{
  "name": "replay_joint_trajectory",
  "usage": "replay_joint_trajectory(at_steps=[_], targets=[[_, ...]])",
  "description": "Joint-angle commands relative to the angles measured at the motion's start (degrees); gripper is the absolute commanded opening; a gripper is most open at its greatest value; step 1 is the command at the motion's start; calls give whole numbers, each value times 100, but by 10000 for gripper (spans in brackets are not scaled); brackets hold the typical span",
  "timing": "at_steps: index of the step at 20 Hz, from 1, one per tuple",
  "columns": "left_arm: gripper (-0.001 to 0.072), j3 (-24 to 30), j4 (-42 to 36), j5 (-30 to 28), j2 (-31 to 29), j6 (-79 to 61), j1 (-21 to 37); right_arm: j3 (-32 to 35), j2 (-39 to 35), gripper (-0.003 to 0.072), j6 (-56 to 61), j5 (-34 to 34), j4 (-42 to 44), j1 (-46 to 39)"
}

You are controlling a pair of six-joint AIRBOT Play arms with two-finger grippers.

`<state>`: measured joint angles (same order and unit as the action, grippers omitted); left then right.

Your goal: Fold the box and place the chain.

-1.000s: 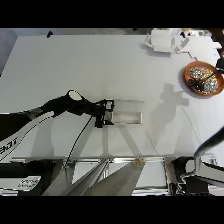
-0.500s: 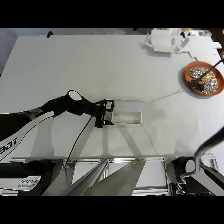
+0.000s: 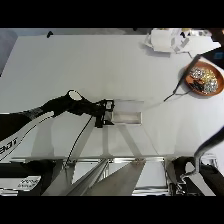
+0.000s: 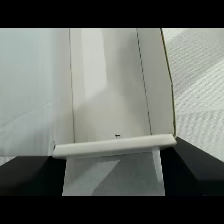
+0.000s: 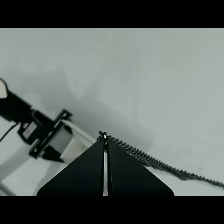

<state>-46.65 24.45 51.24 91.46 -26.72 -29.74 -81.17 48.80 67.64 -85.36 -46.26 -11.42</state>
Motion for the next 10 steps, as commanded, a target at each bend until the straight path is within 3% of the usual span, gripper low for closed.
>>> replay_joint_trajectory(at_steps=[1,3,10], targets=[[207,2,0,0,0,0,0,-2,-87,16,13,-173,-675,1189],[207,2,0,0,0,0,0,0,-85,16,221,-197,-1191,1606],[207,2,0,0,0,0,0,2,-79,16,304,221,-1154,2564]])
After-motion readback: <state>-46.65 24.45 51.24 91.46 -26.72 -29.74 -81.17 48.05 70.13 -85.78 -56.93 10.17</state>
